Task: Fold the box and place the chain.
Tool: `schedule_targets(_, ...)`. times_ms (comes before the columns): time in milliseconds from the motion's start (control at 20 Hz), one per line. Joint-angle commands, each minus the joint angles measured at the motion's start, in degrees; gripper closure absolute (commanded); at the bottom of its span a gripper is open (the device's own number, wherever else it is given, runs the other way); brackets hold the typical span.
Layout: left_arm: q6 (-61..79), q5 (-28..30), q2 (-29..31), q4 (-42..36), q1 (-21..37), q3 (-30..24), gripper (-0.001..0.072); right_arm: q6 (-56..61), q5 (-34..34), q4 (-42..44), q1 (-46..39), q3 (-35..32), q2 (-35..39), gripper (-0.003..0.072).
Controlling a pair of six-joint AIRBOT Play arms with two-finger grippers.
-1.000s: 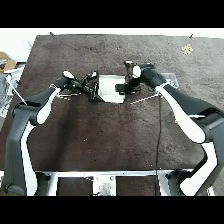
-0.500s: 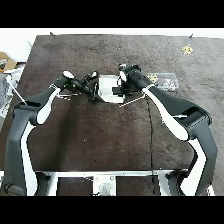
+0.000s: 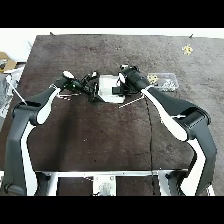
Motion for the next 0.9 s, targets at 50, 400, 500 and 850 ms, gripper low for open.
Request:
schedule_targets(50,0.0,0.6,0.0,-1.8,0.0,0.1,0.0321,0.9,-1.1,-0.1,0.0,-0.8,0.0,0.0493)
schedule_targets(400,2.0,0.9,0.0,1.4,0.0,0.1,0.0321,1.3,-2.2,0.1,0.1,-0.8,0.0,0.0687)
schedule_targets(500,2.0,0.9,0.0,1.4,0.0,0.1,0.0321,1.3,-2.1,0.1,0.1,-0.8,0.0,0.0687)
schedule_targets(850,1.9,1.0,0.0,1.1,0.0,0.1,0.0321,-4.6,-3.7,1.3,0.0,-0.7,2.6,0.0301)
